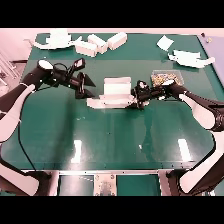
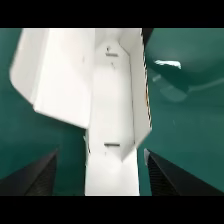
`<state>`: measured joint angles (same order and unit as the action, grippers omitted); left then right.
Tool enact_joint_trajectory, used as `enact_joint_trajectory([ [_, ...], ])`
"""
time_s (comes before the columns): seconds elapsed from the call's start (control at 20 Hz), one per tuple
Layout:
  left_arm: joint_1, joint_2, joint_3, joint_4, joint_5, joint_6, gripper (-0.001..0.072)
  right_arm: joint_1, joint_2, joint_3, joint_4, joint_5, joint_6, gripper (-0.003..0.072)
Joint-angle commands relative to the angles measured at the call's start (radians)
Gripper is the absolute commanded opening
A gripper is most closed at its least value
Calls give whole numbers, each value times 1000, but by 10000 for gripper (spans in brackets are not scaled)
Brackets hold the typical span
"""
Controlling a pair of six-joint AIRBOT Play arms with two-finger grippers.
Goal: Fold the box and place the chain.
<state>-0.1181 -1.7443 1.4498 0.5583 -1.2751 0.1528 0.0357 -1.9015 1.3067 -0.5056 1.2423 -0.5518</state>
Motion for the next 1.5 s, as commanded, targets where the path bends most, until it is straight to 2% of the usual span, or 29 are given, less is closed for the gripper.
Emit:
enact_joint_trajectory([
  [0.0,3,1,-75,44,91,4,605,0,1,0,0,0,1,594],
  [0.1,3,1,-102,38,138,13,605,0,1,0,0,0,1,594],
  [0.35,0,-34,-106,-28,167,14,602,0,1,0,0,0,1,594],
  [0.6,-56,-76,-105,-19,172,42,604,0,1,0,0,0,1,594],
  [0.9,-124,-80,-106,-5,261,77,602,0,1,0,0,0,1,594],
  [1.0,-136,-80,-106,11,270,84,485,0,1,0,0,0,1,594],
  [1.45,-136,-79,-105,37,236,83,484,0,1,0,0,0,1,594],
])
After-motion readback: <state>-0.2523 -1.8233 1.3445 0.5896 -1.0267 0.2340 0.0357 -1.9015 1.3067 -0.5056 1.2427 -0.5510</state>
